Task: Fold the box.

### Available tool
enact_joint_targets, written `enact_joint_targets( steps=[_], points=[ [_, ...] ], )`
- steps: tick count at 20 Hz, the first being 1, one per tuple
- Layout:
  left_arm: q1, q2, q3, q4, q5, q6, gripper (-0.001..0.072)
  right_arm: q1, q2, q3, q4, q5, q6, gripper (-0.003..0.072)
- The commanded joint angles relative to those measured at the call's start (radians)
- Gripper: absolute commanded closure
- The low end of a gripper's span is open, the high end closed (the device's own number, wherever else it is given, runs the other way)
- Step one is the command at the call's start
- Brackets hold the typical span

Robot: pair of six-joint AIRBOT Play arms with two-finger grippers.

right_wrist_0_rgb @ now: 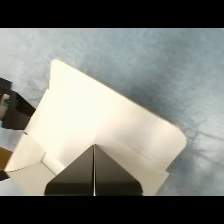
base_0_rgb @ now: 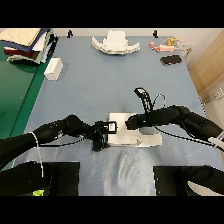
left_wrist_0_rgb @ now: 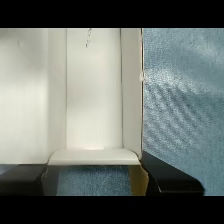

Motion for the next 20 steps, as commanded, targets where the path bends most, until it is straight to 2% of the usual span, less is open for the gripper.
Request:
enact_joint_targets(
  steps=[1, 13, 16, 20],
  points=[
    [0.0, 0.0, 0.001, 0.0, 0.0, 0.0, 0.0238, 0.007, -0.078, 0.003, -0.012, 0.017, -0.012, 0.0682],
    [0.0, 0.0, 0.001, 0.0, 0.0, 0.0, 0.0238, 0.007, -0.078, 0.005, 0.001, 0.02, -0.036, 0.0684],
    [0.0, 0.0, 0.001, 0.0, 0.0, 0.0, 0.0238, 0.006, 0.012, 0.019, -0.007, -0.006, -0.057, 0.0684],
    [0.0, 0.0, 0.001, 0.0, 0.0, 0.0, 0.0238, 0.005, 0.22, 0.02, -0.09, -0.068, -0.062, 0.0683]
  ],
)
